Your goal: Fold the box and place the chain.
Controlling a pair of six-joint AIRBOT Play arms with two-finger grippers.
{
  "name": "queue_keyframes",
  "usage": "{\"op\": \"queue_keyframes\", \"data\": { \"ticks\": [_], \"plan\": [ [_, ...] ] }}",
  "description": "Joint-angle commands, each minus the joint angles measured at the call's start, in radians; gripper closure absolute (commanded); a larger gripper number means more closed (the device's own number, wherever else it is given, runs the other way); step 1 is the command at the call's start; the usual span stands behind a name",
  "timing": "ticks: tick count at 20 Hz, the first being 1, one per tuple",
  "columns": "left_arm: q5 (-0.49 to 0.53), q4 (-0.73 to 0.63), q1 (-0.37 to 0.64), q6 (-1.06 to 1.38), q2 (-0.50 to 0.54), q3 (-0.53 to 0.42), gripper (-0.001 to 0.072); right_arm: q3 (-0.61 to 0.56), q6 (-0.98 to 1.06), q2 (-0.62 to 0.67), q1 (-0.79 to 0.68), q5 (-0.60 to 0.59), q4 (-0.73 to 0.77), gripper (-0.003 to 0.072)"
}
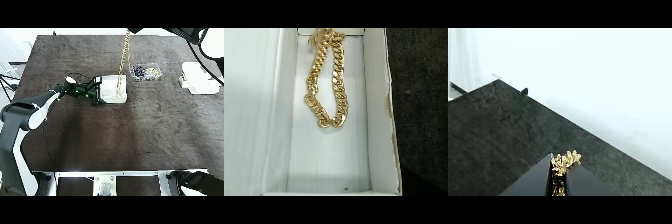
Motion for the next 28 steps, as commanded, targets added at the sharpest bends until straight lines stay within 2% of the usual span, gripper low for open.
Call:
{"op": "queue_keyframes", "data": {
  "ticks": [1, 7, 10, 13, 16, 19, 21, 24, 25, 26, 27, 28],
  "plan": [
    [0.000, 0.000, 0.000, 0.000, 0.000, 0.000, 0.0360, -0.019, 0.008, -0.001, 0.003, -0.009, 0.004, 0.0675],
    [0.000, 0.000, 0.000, 0.000, 0.000, 0.000, 0.0359, -0.182, 0.120, -0.002, 0.003, -0.014, 0.011, 0.0675],
    [0.000, 0.000, 0.000, 0.000, 0.000, 0.000, 0.0359, -0.325, 0.210, -0.030, 0.004, -0.149, 0.054, 0.0675],
    [0.000, 0.000, 0.000, 0.000, 0.000, 0.000, 0.0359, -0.426, 0.209, -0.105, 0.004, -0.274, 0.124, 0.0675],
    [0.000, 0.000, 0.000, 0.000, 0.000, 0.000, 0.0360, -0.452, 0.210, -0.233, 0.004, -0.327, 0.153, 0.0675],
    [0.000, 0.000, 0.000, 0.000, 0.000, 0.000, 0.0360, -0.453, 0.209, -0.375, 0.018, -0.326, 0.240, 0.0675],
    [0.000, 0.000, 0.000, 0.000, 0.000, 0.000, 0.0360, -0.455, 0.209, -0.423, 0.032, -0.327, 0.245, 0.0675],
    [0.000, 0.000, 0.000, 0.000, 0.000, 0.000, 0.0359, -0.458, 0.209, -0.429, 0.039, -0.326, 0.245, 0.0673],
    [0.000, 0.000, 0.000, 0.000, 0.000, 0.000, 0.0360, -0.458, 0.209, -0.428, 0.033, -0.325, 0.245, 0.0559],
    [0.000, 0.000, 0.000, 0.000, 0.000, 0.000, 0.0359, -0.458, 0.209, -0.423, 0.028, -0.315, 0.245, 0.0250],
    [0.000, 0.000, 0.000, 0.000, 0.000, 0.000, 0.0360, -0.457, 0.208, -0.409, 0.023, -0.299, 0.244, 0.0136],
    [0.000, 0.000, 0.000, 0.000, 0.000, 0.000, 0.0360, -0.457, 0.203, -0.388, 0.016, -0.280, 0.243, 0.0136]
  ]
}}
